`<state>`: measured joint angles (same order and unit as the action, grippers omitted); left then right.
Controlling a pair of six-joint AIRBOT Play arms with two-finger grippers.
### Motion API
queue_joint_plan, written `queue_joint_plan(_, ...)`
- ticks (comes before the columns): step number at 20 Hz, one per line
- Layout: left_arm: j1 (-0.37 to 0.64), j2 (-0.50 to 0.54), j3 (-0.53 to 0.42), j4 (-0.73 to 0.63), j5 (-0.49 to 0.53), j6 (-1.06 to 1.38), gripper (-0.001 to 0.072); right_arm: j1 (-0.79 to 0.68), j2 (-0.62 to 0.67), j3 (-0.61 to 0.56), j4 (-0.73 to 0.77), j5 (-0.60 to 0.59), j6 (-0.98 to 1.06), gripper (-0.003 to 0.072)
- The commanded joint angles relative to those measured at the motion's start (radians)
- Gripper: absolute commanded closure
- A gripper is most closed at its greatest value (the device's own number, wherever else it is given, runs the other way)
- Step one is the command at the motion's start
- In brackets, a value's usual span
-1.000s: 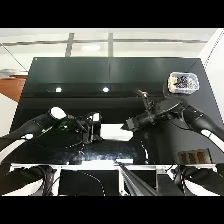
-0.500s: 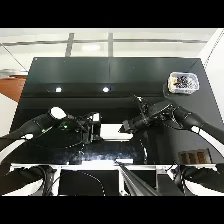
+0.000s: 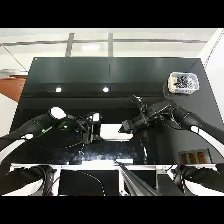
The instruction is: Fold the box and place the chain.
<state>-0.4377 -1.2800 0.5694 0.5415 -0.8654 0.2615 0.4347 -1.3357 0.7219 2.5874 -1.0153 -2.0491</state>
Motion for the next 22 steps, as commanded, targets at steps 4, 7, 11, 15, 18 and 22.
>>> queue_joint_plan(4,0.009,0.016,0.002,0.026,-0.015,-0.046,0.0085,-0.068,0.09,0.11,-0.005,-0.229,-0.02,0.066)
queue_joint_plan(7,0.009,0.089,0.01,0.132,-0.023,-0.168,-0.0003,-0.195,0.19,0.145,-0.005,-0.277,-0.019,0.066)
queue_joint_plan(11,0.009,0.223,0.014,0.188,-0.048,-0.305,-0.0003,-0.391,0.255,0.145,-0.008,-0.289,-0.019,0.066)
queue_joint_plan(15,-0.002,0.264,0.058,0.099,-0.062,-0.343,-0.0003,-0.472,0.256,0.144,-0.055,-0.285,-0.019,0.066)
queue_joint_plan(18,-0.068,0.187,0.129,0.09,-0.052,-0.397,-0.0003,-0.472,0.256,0.144,-0.065,-0.253,-0.019,0.066)
queue_joint_plan(22,-0.157,0.056,0.186,0.085,0.001,-0.427,-0.0003,-0.472,0.256,0.144,-0.081,-0.245,-0.019,0.066)
